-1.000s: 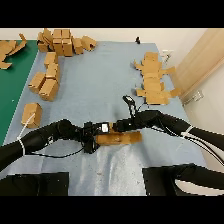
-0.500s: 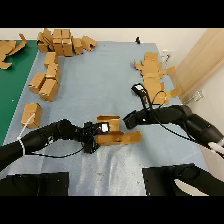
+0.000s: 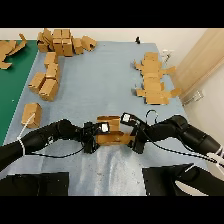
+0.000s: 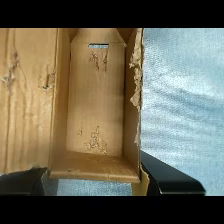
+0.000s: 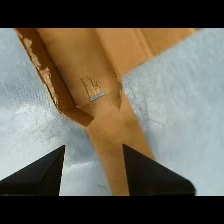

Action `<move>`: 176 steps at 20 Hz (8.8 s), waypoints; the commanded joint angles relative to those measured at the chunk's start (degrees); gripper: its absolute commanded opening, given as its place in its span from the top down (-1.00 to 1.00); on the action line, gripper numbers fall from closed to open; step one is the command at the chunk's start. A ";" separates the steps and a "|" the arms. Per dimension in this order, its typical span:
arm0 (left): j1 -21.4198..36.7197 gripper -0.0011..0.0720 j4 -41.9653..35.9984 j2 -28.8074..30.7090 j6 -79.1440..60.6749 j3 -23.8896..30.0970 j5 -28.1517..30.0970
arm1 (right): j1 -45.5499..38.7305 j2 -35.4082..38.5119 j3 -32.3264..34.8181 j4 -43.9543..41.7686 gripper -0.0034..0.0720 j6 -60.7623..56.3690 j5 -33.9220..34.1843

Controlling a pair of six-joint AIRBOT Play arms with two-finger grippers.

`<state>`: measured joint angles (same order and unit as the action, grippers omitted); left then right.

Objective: Fold the box.

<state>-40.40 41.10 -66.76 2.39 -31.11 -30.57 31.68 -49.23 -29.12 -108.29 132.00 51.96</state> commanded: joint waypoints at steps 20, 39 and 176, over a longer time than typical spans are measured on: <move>0.02 -0.35 0.00 -0.02 -0.02 -0.02 -0.02 | 4.79 -4.35 0.50 -9.77 0.62 20.31 -11.76; 0.02 -0.35 0.02 -0.02 -0.02 -0.02 0.00 | 4.87 -6.82 0.50 -12.83 -0.54 21.66 -15.85; 0.02 -0.35 -0.02 -0.02 -0.02 -0.02 -0.04 | 17.75 -18.71 -28.30 20.90 0.11 -95.60 22.49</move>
<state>-40.42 41.08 -66.81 2.39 -31.11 -30.63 49.76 -69.08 -57.36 -88.09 37.04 74.04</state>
